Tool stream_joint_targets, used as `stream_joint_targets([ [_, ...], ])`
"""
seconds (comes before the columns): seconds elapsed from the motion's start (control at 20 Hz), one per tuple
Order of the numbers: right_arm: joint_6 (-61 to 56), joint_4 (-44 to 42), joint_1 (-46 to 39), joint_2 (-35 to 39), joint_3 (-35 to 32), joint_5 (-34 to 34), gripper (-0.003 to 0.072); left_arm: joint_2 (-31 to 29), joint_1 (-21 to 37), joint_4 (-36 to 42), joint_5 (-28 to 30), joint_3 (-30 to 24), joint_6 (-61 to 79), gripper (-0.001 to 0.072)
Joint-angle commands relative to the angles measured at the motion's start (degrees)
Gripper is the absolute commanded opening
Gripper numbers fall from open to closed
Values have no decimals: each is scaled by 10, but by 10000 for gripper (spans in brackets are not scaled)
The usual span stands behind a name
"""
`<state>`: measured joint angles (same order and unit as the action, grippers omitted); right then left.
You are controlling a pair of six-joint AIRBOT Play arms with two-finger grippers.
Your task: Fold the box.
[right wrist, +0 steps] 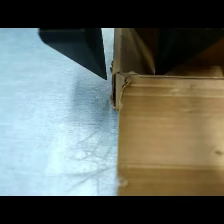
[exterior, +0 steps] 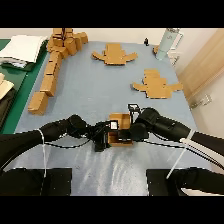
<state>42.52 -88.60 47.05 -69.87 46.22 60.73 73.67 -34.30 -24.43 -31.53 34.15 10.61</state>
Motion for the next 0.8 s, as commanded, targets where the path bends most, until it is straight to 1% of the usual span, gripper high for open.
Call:
stream_joint_targets([
  [0.0,-62,38,14,-28,25,33,418,0,0,0,0,0,0,482],
  [0.15,-70,44,16,-35,28,34,240,0,0,0,0,0,0,482],
  [0.2,-70,44,16,-36,28,33,143,0,0,0,0,0,0,482],
  [0.3,-70,44,16,-36,28,32,20,0,0,0,0,0,0,482],
  [0.4,-70,45,16,-36,28,32,1,0,0,0,0,0,0,482],
  [0.5,-69,47,17,-36,28,32,0,0,0,0,0,0,0,482],
  [0.55,-66,47,17,-36,28,32,2,0,0,0,0,0,0,482],
  [0.6,-62,47,16,-36,28,32,84,0,0,0,0,0,0,482],
  [0.65,-61,46,16,-36,28,32,319,0,0,0,0,0,0,481],
  [0.7,-60,46,17,-34,28,32,417,0,0,0,0,0,0,482],
  [0.75,-60,46,16,-31,28,33,429,0,0,0,0,0,0,482],
])
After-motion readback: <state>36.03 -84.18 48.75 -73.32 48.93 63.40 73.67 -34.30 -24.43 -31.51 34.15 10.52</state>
